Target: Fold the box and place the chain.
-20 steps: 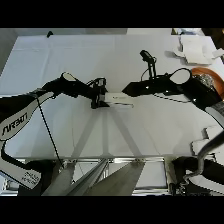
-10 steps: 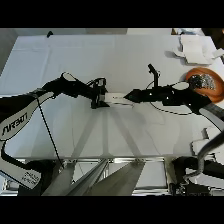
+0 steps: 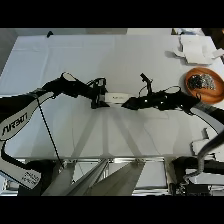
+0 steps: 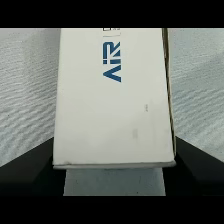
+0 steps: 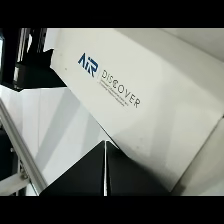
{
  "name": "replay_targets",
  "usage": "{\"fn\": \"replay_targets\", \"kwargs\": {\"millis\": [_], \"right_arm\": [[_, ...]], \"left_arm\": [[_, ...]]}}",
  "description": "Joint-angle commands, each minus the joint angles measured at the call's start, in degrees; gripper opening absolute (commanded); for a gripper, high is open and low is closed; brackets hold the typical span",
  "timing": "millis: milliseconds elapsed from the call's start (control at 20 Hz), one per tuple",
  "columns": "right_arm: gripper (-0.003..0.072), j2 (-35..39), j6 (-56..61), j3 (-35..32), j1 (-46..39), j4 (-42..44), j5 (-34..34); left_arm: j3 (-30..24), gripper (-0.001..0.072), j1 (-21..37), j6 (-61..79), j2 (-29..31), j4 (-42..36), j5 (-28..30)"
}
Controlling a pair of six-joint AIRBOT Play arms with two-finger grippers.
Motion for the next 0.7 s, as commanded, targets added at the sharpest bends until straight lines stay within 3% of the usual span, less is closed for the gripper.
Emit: {"fn": "replay_targets", "kwargs": {"millis": [0,200,400,650], "right_arm": [[0.0006,-0.2,0.9,0.0,0.1,-2.0,-0.9],[0.0006,2.1,-1.9,0.0,0.1,3.3,3.7],[0.0006,7.0,-1.8,0.0,-1.8,3.7,-0.4],[0.0005,2.7,-0.3,0.0,-3.8,0.1,-3.3]], "left_arm": [[0.0,0.0228,0.0,0.0,0.0,0.0,0.0],[0.0,0.0228,0.0,0.0,0.0,0.0,0.0],[0.0,0.0228,0.0,0.0,0.0,0.0,0.0],[0.0,0.0228,0.0,0.0,0.0,0.0,0.0]]}}
